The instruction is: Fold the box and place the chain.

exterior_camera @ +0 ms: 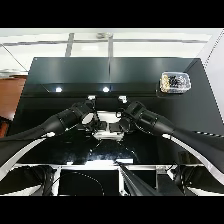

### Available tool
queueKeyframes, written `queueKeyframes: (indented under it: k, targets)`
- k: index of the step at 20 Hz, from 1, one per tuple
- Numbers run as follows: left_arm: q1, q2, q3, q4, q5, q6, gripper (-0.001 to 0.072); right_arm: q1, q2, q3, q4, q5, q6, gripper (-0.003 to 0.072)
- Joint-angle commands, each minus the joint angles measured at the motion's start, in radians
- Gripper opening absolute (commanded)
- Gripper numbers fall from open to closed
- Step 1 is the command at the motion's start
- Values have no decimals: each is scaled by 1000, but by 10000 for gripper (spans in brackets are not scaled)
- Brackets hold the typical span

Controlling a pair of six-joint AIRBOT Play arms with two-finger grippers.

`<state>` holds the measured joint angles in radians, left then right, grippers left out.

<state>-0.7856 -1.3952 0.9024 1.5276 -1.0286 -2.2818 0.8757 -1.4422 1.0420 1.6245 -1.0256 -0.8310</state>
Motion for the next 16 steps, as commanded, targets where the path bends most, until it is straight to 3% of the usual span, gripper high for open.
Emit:
queueKeyframes:
  k: [1, 16]
  targets:
    - [0, 0, 0, 0, 0, 0, 30, 4, -7, 4, -30, -8, 58, 221]
    - [0, 0, 0, -3, 0, 0, 29, 3, -42, 4, -48, 46, 137, 189]
